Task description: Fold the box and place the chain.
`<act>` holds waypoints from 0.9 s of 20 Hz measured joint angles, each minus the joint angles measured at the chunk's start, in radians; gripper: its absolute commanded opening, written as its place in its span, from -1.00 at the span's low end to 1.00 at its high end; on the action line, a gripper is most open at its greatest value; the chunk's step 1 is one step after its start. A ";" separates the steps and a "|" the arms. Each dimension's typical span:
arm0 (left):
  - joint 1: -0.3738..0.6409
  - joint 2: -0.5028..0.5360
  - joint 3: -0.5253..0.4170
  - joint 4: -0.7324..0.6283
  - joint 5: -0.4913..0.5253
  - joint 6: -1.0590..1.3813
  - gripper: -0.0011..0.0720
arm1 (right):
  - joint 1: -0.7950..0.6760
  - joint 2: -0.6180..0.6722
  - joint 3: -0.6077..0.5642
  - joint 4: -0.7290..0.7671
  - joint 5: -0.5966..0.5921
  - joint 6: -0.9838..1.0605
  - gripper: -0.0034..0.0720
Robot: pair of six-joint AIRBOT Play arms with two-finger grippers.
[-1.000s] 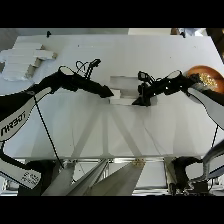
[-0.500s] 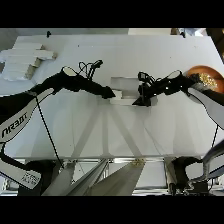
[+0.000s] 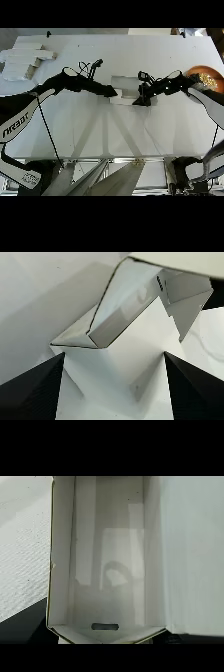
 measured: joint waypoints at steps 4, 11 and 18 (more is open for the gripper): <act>-0.001 0.000 0.000 0.044 0.019 -0.047 0.89 | 0.001 0.000 0.000 0.002 0.000 -0.002 -0.61; -0.005 0.010 0.000 0.093 0.050 -0.152 0.76 | 0.001 0.000 0.000 0.001 0.001 -0.002 -0.61; -0.033 0.037 0.000 0.202 0.109 -0.200 0.76 | 0.001 0.000 0.000 0.000 0.003 -0.002 -0.61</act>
